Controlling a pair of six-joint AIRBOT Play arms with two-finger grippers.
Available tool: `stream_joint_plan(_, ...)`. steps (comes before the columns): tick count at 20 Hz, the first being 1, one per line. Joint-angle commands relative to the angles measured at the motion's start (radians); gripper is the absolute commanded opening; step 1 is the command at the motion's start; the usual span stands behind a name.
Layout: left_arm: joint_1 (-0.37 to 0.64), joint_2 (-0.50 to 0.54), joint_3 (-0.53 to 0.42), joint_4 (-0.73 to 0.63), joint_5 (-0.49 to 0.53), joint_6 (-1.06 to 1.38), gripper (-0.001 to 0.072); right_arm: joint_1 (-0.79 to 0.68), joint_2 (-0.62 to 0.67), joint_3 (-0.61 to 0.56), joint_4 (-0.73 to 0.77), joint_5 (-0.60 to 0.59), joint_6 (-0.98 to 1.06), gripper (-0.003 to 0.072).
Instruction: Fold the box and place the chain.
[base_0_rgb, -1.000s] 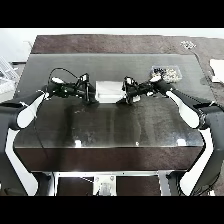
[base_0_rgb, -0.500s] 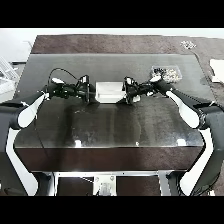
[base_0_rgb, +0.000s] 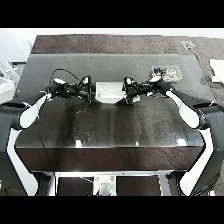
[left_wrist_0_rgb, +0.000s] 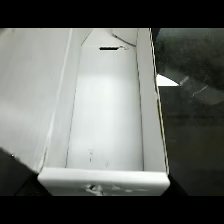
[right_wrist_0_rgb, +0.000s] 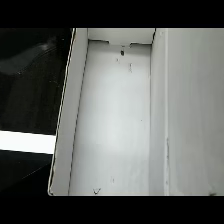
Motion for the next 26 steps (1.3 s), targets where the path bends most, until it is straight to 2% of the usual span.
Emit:
stream_joint_plan(1,-0.005,0.0,0.0,0.016,0.011,-0.002,0.072,0.0,0.001,0.0,0.001,-0.002,0.001,0.0582)
stream_joint_plan(8,-0.005,0.0,0.001,0.022,0.028,-0.001,0.0706,0.0,0.001,0.0,0.001,-0.002,0.001,0.0582)
stream_joint_plan(10,-0.005,0.0,0.001,0.022,0.027,-0.001,0.0531,0.0,0.001,0.0,0.002,-0.002,0.001,0.0582)
stream_joint_plan(26,-0.005,0.0,0.0,0.018,0.03,-0.001,0.0528,0.0,0.001,0.0,0.001,-0.002,0.001,0.0582)
